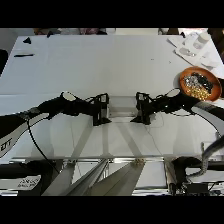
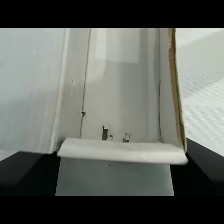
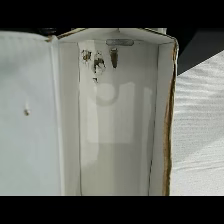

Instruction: Fold the box and place the chain.

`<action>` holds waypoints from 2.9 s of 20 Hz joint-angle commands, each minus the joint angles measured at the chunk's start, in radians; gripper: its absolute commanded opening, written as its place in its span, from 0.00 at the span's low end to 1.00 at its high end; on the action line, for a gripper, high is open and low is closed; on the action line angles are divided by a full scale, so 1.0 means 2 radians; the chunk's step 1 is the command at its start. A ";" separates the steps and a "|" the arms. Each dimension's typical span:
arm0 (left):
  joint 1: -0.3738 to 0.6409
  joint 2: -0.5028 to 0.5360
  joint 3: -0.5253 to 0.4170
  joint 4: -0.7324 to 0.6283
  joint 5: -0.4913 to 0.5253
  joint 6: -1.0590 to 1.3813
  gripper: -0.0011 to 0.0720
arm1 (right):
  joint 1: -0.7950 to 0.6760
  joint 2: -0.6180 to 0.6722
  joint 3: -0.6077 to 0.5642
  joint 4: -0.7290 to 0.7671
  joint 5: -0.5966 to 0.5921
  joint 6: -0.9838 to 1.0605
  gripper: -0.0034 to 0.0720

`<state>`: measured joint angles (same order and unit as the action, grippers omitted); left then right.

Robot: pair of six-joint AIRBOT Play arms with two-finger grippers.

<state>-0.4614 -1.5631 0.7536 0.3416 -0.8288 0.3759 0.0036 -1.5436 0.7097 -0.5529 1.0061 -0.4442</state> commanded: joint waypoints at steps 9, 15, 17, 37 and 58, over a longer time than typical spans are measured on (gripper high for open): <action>-0.010 -0.003 0.006 0.017 -0.003 0.000 0.41 | 0.000 0.000 0.000 0.000 0.000 0.000 0.61; -0.010 -0.003 0.006 0.017 -0.003 0.000 0.41 | 0.000 0.000 0.000 0.000 0.000 0.000 0.61; -0.010 -0.003 0.006 0.017 -0.003 0.000 0.41 | 0.000 0.000 0.000 0.000 0.000 0.000 0.61; -0.010 -0.003 0.006 0.017 -0.003 0.000 0.41 | 0.000 0.024 0.000 -0.034 -0.015 0.030 0.97; -0.010 -0.003 0.006 0.017 -0.003 0.000 0.41 | 0.001 0.196 0.001 -0.097 -0.002 0.352 0.05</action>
<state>-0.4816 -1.5700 0.7647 0.3748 -0.8349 0.3767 0.0036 -1.1736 0.7113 -0.8902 1.0588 0.1852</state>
